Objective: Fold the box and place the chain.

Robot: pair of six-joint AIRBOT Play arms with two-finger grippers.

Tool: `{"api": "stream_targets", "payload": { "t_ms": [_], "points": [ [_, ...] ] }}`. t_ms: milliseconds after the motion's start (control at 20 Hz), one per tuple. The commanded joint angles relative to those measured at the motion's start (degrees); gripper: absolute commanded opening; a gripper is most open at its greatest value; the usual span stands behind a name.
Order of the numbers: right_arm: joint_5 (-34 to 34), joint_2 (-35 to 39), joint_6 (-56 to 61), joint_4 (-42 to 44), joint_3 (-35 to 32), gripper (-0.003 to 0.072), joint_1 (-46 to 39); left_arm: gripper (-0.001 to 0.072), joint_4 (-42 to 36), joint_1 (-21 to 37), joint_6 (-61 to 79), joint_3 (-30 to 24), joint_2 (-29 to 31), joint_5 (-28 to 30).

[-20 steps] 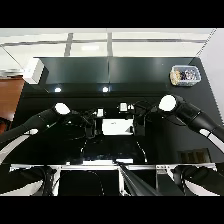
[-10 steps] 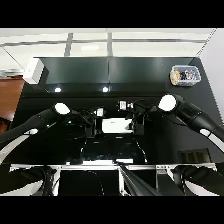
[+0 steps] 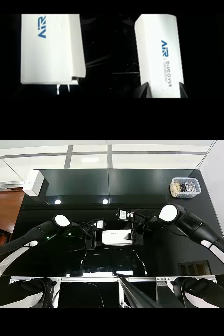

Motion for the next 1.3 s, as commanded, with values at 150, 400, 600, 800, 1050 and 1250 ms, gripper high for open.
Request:
{"api": "stream_targets", "payload": {
  "t_ms": [150,400,600,800,1050,1250],
  "points": [
    [0.1,0.1,1.4,0.1,0.8,0.0413,0.0,0.0350,0.0,0.0,0.0,0.0,0.0,-0.1],
    [0.2,0.1,1.5,1.6,0.8,0.0413,0.0,0.0350,0.0,0.0,0.0,0.0,0.0,-0.1],
    [0.0,0.1,1.5,1.4,0.8,0.0413,0.0,0.0350,0.0,0.0,0.0,0.0,0.0,-0.1],
    [-0.2,-0.1,1.5,-0.4,0.8,0.0412,0.0,0.0350,0.0,0.0,0.0,0.0,0.0,-0.1],
    [-0.1,-0.1,1.5,-0.4,0.8,0.0222,0.0,0.0350,0.0,0.0,0.0,0.0,0.0,-0.1],
    [1.2,-0.1,1.5,-0.4,0.8,0.0222,0.1,0.0350,0.0,0.0,0.0,0.0,0.0,-0.1]
  ]
}}
